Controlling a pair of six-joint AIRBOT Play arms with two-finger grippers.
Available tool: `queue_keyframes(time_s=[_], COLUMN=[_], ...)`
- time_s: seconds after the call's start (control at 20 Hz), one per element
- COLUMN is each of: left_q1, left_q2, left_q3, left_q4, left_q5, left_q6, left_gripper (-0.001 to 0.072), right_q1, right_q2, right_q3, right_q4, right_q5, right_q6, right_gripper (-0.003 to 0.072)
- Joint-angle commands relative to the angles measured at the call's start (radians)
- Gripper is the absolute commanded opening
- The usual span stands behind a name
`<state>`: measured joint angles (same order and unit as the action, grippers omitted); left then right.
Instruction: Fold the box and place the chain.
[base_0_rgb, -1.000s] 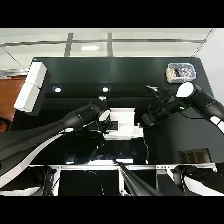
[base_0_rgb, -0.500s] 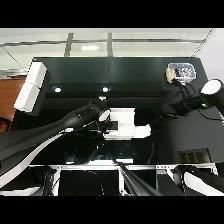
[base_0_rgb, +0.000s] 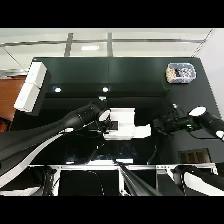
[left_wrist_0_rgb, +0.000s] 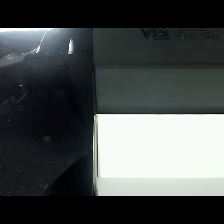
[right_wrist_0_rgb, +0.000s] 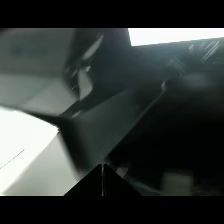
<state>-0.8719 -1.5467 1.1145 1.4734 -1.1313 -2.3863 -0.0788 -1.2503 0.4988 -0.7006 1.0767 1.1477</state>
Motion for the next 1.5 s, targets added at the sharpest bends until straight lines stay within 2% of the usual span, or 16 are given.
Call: queue_keyframes(time_s=[0.0, 0.1, 0.3, 0.35, 0.4, 0.45, 0.65, 0.7, 0.85, 1.1, 1.15, 1.45], left_q1=[0.0, 0.0, 0.0, 0.0, 0.0, 0.0, 0.0, 0.0, 0.0, 0.0, 0.0, 0.0], left_q2=[0.0, 0.0, 0.0, 0.0, 0.0, 0.0, 0.0, 0.0, 0.0, 0.0, 0.0, 0.0], left_q3=[0.0, 0.0, 0.0, 0.0, 0.0, 0.0, 0.0, 0.0, 0.0, 0.0, 0.0, 0.0], left_q4=[0.002, 0.002, 0.002, 0.002, 0.002, 0.002, 0.002, 0.002, 0.002, 0.002, 0.002, 0.002], left_q5=[0.0, -0.002, -0.004, -0.003, -0.003, -0.003, -0.003, -0.003, -0.003, -0.003, -0.003, -0.003], left_q6=[0.0, 0.0, 0.0, 0.0, 0.0, 0.0, 0.0, 0.0, 0.0, 0.0, 0.0, 0.0], left_gripper=[0.0028, 0.0028, 0.0028, 0.0028, 0.0028, 0.0028, 0.0028, 0.0028, 0.0028, 0.0027, 0.0027, 0.0028], right_q1=[0.142, 0.147, 0.129, 0.129, 0.13, 0.13, 0.158, 0.173, 0.206, 0.228, 0.237, 0.338], right_q2=[-0.028, -0.028, -0.028, -0.028, -0.028, -0.028, -0.028, -0.028, -0.028, -0.028, -0.027, -0.028], right_q3=[-0.027, -0.008, 0.096, 0.118, 0.135, 0.145, 0.146, 0.146, 0.146, 0.147, 0.147, 0.153], right_q4=[0.135, 0.207, 0.187, 0.187, 0.193, 0.196, 0.195, 0.195, 0.19, 0.15, 0.15, 0.1], right_q5=[-0.09, -0.037, 0.111, 0.138, 0.167, 0.181, 0.171, 0.163, 0.144, 0.111, 0.1, -0.01], right_q6=[-0.09, -0.189, -0.209, -0.209, -0.21, -0.209, -0.194, -0.194, -0.174, -0.118, -0.108, 0.004], right_gripper=[0.0012, 0.0012, 0.0018, 0.0247, 0.0545, 0.0559, 0.0547, 0.0446, 0.0359, 0.0358, 0.0338, 0.0338])
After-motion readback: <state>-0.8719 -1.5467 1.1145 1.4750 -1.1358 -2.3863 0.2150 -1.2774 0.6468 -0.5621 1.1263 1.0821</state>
